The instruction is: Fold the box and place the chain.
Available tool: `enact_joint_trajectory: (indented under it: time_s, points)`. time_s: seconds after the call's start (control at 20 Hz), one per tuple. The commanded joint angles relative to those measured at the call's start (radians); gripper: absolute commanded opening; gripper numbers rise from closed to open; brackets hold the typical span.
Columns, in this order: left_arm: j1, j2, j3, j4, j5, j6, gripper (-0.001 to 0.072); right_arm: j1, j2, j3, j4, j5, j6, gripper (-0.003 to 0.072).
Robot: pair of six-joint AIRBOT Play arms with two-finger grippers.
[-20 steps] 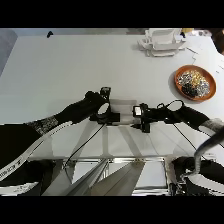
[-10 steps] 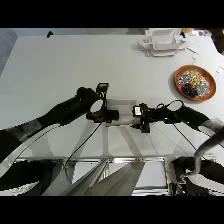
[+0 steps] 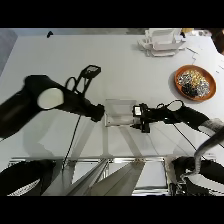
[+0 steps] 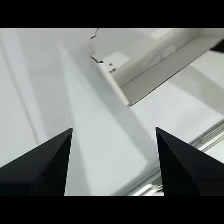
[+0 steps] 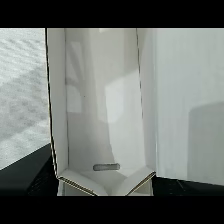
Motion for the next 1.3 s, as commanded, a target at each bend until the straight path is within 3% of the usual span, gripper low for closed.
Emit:
enact_joint_trajectory:
  time_s: [0.0,0.1,0.2,0.35,0.5,0.7,0.95,1.25]
  points:
    - [0.137,0.113,-0.077,-0.117,0.028,0.6,0.0576,0.0,0.0,0.0,0.0,0.0,0.0,0.0452]
    - [0.224,0.119,-0.186,-0.299,0.035,1.055,0.0584,0.0,0.0,0.0,0.0,0.0,0.0,0.0452]
    - [0.311,0.085,-0.304,-0.457,0.047,1.57,0.0645,0.0,0.0,0.0,0.0,0.0,0.0,0.0452]
    - [0.38,-0.037,-0.422,-0.603,0.184,1.963,0.0696,0.0,0.0,0.0,0.0,0.0,0.0,0.0452]
    - [0.374,-0.187,-0.432,-0.682,0.273,2.096,0.0696,0.0,0.0,0.0,0.0,0.0,0.0,0.0452]
    - [0.322,-0.292,-0.432,-0.8,0.363,2.236,0.0697,0.0,0.0,0.0,0.0,0.0,0.0,0.0452]
    - [0.288,-0.351,-0.432,-0.927,0.384,2.256,0.0698,0.0,0.0,0.0,0.0,0.0,0.0,0.0452]
    - [0.282,-0.352,-0.432,-0.934,0.385,2.256,0.0698,0.0,0.0,0.0,0.0,0.0,0.0,0.0452]
